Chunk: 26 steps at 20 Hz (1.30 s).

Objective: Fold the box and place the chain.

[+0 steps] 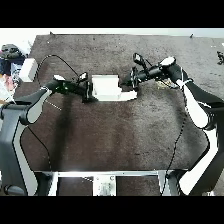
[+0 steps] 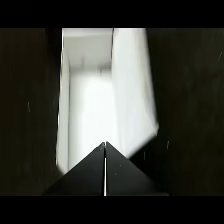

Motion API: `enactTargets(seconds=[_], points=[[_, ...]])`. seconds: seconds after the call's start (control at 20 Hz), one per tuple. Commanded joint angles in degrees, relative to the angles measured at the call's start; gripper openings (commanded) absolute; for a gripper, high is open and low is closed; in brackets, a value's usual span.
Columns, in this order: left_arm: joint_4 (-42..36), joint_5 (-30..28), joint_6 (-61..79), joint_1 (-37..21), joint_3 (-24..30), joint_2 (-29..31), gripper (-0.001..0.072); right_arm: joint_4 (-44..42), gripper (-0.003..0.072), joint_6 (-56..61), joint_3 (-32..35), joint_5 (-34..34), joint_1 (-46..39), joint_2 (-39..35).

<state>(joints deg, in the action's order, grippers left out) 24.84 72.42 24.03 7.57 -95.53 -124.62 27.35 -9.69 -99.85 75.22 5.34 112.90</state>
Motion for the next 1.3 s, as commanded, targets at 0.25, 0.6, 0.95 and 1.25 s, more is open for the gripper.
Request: enactTargets(seconds=[0.25,0.6,0.95,1.25], points=[[0.0,0.0,0.0,0.0,0.0,0.0,0.0404,-4.0,0.0014,1.6,0.0,-19.7,4.8,1.9],[0.0,0.0,0.0,0.0,0.0,0.0,0.0404,5.5,0.0014,1.8,0.1,-21.5,4.8,5.6],[0.0,0.0,0.0,0.0,0.0,0.0,0.0404,5.7,0.0014,1.8,0.0,-21.7,4.8,5.3],[0.0,0.0,0.0,0.0,0.0,0.0,0.0404,6.2,0.0014,2.1,0.0,-20.8,4.2,-1.2]])
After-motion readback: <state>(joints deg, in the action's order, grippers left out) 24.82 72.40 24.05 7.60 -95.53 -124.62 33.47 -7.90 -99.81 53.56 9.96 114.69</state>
